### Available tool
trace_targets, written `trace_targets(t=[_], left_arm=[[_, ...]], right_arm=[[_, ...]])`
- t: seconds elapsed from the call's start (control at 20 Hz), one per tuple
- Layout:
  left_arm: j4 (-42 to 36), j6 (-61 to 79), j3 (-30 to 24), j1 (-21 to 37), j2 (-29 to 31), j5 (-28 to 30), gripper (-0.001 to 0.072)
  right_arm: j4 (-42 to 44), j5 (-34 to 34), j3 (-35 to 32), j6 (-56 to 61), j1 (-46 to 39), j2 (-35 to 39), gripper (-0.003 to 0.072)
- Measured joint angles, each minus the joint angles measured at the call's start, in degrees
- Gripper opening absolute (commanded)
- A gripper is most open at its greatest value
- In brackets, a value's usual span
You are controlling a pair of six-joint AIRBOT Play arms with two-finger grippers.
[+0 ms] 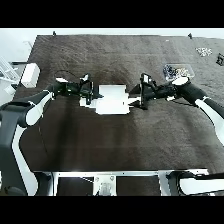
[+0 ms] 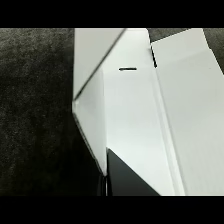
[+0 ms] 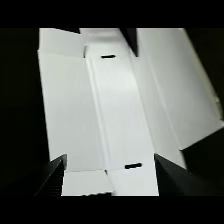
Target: Fold the box and place the chain.
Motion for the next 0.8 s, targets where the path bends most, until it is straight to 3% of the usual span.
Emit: trace_targets(t=[0.1, 0.35, 0.8], left_arm=[[0.0, 0.0, 0.0, 0.0, 0.0, 0.0, 0.0022], [0.0, 0.0, 0.0, 0.0, 0.0, 0.0, 0.0022], [0.0, 0.0, 0.0, 0.0, 0.0, 0.0, 0.0022]], right_arm=[[-1.1, -1.4, -3.6, -0.9, 1.5, 2.1, 0.0616], [-1.9, -13.9, -10.9, -5.2, 7.0, 3.7, 0.0617], [-0.7, -27.4, -13.3, -8.9, 10.8, 1.5, 0.0617]])
